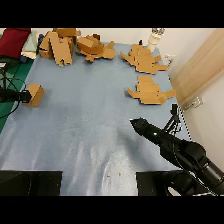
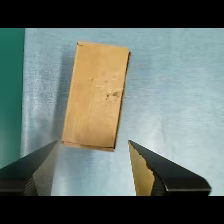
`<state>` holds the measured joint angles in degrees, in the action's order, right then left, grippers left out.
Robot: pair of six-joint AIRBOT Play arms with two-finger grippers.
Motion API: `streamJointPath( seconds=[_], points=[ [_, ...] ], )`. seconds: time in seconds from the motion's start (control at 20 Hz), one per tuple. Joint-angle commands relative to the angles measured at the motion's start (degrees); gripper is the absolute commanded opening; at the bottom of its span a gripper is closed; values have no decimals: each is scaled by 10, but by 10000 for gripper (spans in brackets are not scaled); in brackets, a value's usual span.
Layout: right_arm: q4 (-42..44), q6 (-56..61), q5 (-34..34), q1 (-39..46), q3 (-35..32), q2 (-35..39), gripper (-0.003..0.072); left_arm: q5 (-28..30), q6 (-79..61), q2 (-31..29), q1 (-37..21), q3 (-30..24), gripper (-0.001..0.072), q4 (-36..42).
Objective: Fold the box.
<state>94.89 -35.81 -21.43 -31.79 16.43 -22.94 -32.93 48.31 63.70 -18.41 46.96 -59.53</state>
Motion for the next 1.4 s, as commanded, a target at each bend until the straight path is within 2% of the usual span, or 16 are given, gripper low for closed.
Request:
streamJointPath(
  seconds=[0.0,0.1,0.15,0.2,0.25,0.3,0.35,0.45,0.5,0.6,0.75,1.35],
  points=[
    [-2,-1,0,0,1,-7,4,-54,12,-40,22,1,697,49],
    [-2,-22,0,0,4,-32,4,-69,10,-53,77,1,685,97],
    [-2,-38,0,0,12,-53,4,-74,10,-55,114,1,446,123],
    [-5,-54,0,0,24,-78,4,-75,10,-55,158,2,255,143],
    [-11,-71,-2,0,43,-108,4,-70,10,-54,201,2,242,153],
    [-16,-93,-4,0,66,-139,4,-54,10,-52,248,2,155,156],
    [-23,-116,-14,0,99,-176,4,-37,10,-51,286,2,15,155],
    [-52,-146,-51,0,172,-253,4,-3,16,-47,346,2,13,156],
    [-71,-151,-72,0,207,-288,4,-3,32,-43,363,2,13,156],
    [-93,-172,-93,0,266,-350,4,-24,76,-31,374,2,13,156],
    [-92,-203,-95,0,314,-401,5,-53,87,-20,374,2,13,164],
    [-97,-203,-102,0,322,-409,4,-62,87,-19,374,2,14,178]
  ],
)
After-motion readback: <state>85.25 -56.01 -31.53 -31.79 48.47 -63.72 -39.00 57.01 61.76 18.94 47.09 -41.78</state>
